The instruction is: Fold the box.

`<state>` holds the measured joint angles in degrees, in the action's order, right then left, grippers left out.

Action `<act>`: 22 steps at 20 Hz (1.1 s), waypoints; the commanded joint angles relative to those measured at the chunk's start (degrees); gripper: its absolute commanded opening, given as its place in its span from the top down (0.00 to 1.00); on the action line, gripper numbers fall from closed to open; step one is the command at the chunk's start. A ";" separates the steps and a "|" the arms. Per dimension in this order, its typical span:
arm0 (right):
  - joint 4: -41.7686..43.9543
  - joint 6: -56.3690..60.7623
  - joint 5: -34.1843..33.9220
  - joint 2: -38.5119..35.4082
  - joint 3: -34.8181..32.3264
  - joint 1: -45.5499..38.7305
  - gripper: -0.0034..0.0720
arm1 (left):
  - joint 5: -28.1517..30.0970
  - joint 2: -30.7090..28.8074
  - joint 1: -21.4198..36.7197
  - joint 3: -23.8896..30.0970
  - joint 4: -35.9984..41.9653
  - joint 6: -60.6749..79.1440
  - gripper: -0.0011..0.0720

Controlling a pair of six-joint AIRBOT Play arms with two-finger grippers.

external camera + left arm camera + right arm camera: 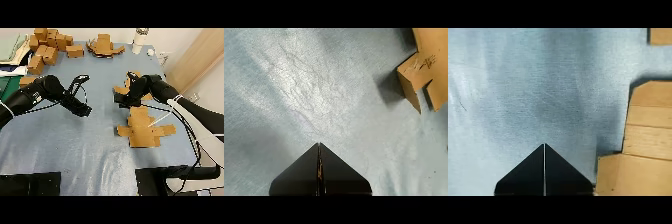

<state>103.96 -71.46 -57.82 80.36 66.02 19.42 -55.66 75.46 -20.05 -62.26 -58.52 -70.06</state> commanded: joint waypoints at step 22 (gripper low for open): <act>-6.34 -39.80 -27.08 -4.72 -13.73 -45.09 0.34 | -3.06 0.02 0.02 -0.04 7.61 -0.02 0.16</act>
